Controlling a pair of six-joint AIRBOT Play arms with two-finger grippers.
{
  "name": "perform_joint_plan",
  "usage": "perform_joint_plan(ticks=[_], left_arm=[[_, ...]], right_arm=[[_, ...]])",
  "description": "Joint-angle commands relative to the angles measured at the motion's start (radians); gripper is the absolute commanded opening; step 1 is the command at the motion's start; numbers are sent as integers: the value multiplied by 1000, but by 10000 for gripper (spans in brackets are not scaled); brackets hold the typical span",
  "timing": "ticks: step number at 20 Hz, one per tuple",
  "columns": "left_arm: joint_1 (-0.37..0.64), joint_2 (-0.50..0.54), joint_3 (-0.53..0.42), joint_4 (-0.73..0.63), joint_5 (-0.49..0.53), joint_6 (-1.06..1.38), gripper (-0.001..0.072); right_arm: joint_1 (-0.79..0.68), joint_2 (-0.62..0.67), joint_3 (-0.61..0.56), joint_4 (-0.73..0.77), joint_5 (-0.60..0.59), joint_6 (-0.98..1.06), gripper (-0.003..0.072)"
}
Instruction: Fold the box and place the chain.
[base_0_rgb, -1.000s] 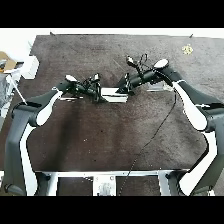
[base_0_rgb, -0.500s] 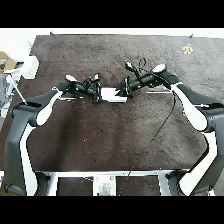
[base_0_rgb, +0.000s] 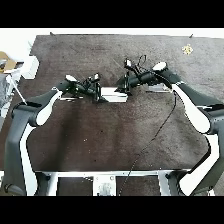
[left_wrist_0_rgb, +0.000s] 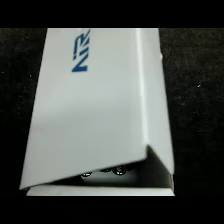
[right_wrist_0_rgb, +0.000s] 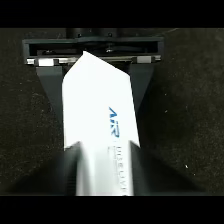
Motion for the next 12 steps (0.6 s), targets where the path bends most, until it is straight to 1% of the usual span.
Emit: perform_joint_plan(ticks=[1, 3, 4, 5, 7, 9, 12], left_arm=[[0, 1, 0, 2, -1, 3, 463], [0, 1, 0, 2, -1, 3, 463], [0, 1, 0, 2, -1, 3, 464], [0, 1, 0, 2, -1, 3, 463], [0, 1, 0, 2, -1, 3, 464], [0, 1, 0, 2, -1, 3, 464], [0, 1, 0, 2, -1, 3, 463]], right_arm=[[0, 2, 0, -18, -8, -15, 256], [0, 2, 0, -43, 22, -14, 255], [0, 2, 0, -48, 40, -14, 191], [0, 2, 0, -62, 55, -14, 83], [0, 2, -2, -86, 58, -11, 100], [0, 2, -2, -87, 63, -11, 100], [0, 2, -3, -91, 110, 8, 100]])
